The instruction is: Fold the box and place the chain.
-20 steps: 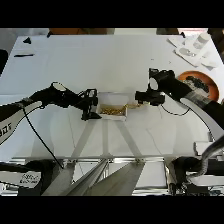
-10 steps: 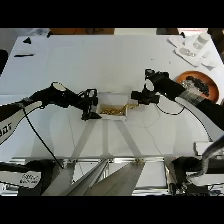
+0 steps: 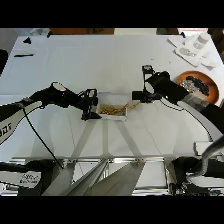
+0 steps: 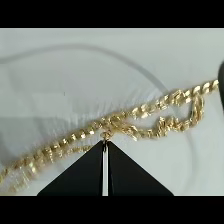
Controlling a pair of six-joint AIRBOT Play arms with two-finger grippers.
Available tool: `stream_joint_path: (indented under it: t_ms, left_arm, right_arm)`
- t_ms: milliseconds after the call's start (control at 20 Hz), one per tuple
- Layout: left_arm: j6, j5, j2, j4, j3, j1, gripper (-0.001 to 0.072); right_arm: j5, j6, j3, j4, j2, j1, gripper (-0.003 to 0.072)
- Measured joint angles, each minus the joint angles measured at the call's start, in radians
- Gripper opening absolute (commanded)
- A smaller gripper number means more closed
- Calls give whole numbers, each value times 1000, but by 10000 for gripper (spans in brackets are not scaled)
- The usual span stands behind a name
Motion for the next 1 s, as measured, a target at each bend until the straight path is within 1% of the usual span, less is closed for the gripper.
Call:
stream_joint_path:
  t_ms: [200, 400, 650, 800, 1000]
  left_arm:
    - [0, 0, 0, 0, 0, 0, 318]
    - [0, 0, 0, 0, 0, 0, 318]
    - [0, 0, 0, 0, 0, 0, 318]
    - [0, 0, 0, 0, 0, 0, 318]
    - [0, 0, 0, 0, 0, 0, 318]
  right_arm:
    - [-6, -74, 1, -11, 101, 63, 7]
    - [14, -150, 1, -13, 195, 164, 7]
    - [33, -222, 1, 4, 249, 309, 8]
    - [-26, -281, 1, 42, 257, 369, 6]
    - [-177, -320, 1, 98, 256, 399, 6]
